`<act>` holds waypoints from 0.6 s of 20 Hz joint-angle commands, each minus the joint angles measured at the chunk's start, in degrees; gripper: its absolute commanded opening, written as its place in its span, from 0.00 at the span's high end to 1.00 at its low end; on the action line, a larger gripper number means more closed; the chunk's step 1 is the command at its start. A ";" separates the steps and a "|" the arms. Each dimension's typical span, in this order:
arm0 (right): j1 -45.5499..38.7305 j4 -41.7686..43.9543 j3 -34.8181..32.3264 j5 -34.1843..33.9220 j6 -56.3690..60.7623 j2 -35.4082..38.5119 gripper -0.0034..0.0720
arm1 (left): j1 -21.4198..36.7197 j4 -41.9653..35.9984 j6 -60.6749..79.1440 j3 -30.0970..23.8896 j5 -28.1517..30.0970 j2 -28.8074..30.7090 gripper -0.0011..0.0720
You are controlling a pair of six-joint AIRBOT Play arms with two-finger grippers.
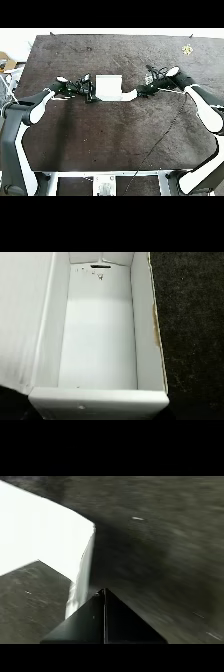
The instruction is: Fold the box and place the chain.
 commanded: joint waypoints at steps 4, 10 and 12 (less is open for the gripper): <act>2.27 10.75 -1.01 -2.43 -5.46 -2.60 0.93 | 0.00 0.00 0.02 -0.02 0.04 -0.02 0.68; -1.07 20.57 -0.46 2.23 -9.09 -1.55 0.52 | 0.00 0.00 0.02 -0.02 0.02 -0.02 0.68; -0.28 20.50 -0.46 2.23 -9.60 -1.73 0.17 | 0.00 0.00 0.02 -0.02 0.02 -0.02 0.68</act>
